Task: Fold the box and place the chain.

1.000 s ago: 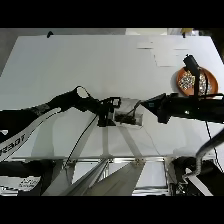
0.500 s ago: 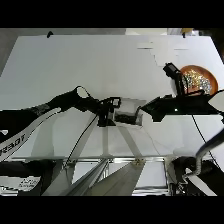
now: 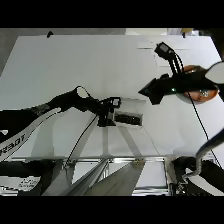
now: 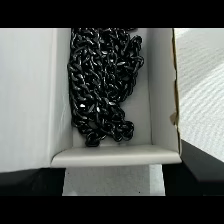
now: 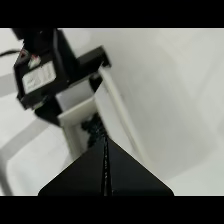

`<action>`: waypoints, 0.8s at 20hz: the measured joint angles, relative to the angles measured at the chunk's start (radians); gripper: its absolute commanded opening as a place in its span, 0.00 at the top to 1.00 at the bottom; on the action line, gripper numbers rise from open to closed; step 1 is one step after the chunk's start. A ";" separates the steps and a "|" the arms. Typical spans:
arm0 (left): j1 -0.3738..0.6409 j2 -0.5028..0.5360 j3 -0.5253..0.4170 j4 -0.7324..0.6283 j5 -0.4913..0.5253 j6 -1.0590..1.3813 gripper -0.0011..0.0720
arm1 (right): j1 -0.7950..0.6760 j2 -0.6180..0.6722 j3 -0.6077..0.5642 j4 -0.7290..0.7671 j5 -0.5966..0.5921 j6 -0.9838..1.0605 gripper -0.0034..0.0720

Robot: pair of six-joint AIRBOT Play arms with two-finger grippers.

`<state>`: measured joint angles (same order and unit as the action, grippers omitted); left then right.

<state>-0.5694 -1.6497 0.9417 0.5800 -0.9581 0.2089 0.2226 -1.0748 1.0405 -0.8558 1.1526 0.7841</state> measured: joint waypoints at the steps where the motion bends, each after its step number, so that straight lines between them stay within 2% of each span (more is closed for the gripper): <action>1: 0.000 0.000 0.000 0.000 0.000 0.000 0.80 | 0.001 -0.043 0.029 -0.005 -0.003 -0.008 0.94; 5: 0.000 0.000 0.000 0.000 0.000 0.000 0.80 | 0.038 -0.216 0.087 -0.064 0.021 -0.026 0.94; 8: 0.000 0.000 0.000 0.000 0.000 0.000 0.80 | 0.090 -0.289 0.080 -0.108 0.040 -0.057 0.93; 11: 0.000 0.000 0.000 0.000 0.000 0.000 0.80 | 0.129 -0.306 0.049 -0.124 0.051 -0.103 0.93; 12: 0.000 0.000 0.000 0.000 0.000 0.000 0.80 | 0.141 -0.300 0.036 -0.126 0.054 -0.118 0.89; 16: 0.000 0.000 0.000 0.000 0.000 0.000 0.80 | 0.187 -0.242 -0.012 -0.130 0.057 -0.167 0.87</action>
